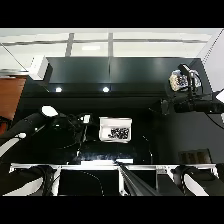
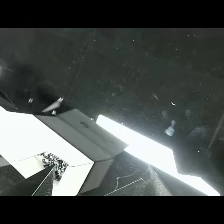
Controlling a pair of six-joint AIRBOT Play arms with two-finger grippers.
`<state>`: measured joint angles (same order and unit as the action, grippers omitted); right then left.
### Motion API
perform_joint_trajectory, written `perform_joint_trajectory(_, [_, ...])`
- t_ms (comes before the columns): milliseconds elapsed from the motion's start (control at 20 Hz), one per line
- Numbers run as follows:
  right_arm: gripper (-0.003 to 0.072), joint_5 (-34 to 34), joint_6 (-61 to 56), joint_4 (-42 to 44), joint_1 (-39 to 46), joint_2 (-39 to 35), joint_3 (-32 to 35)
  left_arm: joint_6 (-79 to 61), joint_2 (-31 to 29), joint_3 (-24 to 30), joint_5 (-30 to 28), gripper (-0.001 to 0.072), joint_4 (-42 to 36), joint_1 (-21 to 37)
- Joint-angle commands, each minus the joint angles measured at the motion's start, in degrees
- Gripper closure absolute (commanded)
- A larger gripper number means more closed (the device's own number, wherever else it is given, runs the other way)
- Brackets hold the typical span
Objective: Fold the box and place the chain.
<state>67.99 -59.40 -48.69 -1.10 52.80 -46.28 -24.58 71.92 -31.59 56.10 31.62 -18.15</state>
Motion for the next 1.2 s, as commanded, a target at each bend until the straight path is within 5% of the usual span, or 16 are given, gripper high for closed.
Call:
perform_joint_trajectory(0, [-0.0007,-0.1,0.0,0.0,0.0,0.0,0.0,1.0,1.8,-1.6,-0.2,-0.0007,-0.9,-1.7])
perform_joint_trajectory(600, [-0.0008,-0.2,0.0,0.0,0.0,0.0,0.0,5.2,3.7,-3.8,-1.9,0.0,-0.5,-5.1])
perform_joint_trajectory(650, [-0.0007,-0.4,0.0,0.0,0.0,0.0,0.0,5.4,3.7,-3.8,-2.1,0.0031,0.2,-5.3])
perform_joint_trajectory(750, [-0.0008,-1.4,0.0,-0.1,0.0,0.0,0.0,5.4,3.7,-3.8,-2.1,0.0266,1.6,-6.4])
perform_joint_trajectory(1150, [-0.0015,-16.5,-1.4,0.7,-12.9,7.9,0.0,7.1,3.7,-3.8,-4.2,0.0288,3.3,-8.1])
